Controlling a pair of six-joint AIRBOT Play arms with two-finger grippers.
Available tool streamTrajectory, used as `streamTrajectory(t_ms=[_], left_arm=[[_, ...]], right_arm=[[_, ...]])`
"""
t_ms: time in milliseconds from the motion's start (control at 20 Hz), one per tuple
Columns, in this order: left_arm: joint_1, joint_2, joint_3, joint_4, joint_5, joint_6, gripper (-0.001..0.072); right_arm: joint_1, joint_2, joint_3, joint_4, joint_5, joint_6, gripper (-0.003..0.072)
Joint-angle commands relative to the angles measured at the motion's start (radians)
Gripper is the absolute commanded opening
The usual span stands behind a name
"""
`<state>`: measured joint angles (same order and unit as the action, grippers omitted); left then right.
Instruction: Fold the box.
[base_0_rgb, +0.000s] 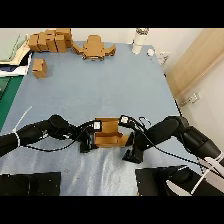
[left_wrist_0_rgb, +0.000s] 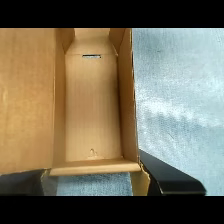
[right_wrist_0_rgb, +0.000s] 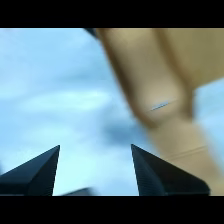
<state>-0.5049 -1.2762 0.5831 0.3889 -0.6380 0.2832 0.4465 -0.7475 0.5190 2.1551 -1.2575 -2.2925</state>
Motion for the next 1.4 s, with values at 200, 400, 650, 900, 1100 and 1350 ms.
streamTrajectory(t_ms=[200,400,650,900,1100,1350], left_arm=[[0.000,0.000,0.001,0.000,0.001,-0.001,0.0519],[0.000,0.000,0.001,0.000,0.000,-0.001,0.0519],[0.000,0.000,0.001,0.000,0.000,-0.001,0.0519],[0.000,0.000,0.001,0.000,0.000,-0.001,0.0519],[0.000,0.000,0.001,0.000,0.000,-0.001,0.0519],[0.000,0.000,0.001,0.000,0.000,-0.001,0.0519]], right_arm=[[0.034,0.026,-0.002,0.092,-0.005,0.746,0.0710],[0.034,-0.005,-0.001,0.093,0.068,0.985,0.0699],[0.033,-0.144,0.082,0.130,0.323,0.923,0.0196],[0.033,-0.406,0.270,0.091,0.379,0.785,0.0070],[0.033,-0.530,0.309,0.092,0.455,0.677,0.0006],[0.048,-0.594,0.307,0.092,0.436,0.622,0.0003]])
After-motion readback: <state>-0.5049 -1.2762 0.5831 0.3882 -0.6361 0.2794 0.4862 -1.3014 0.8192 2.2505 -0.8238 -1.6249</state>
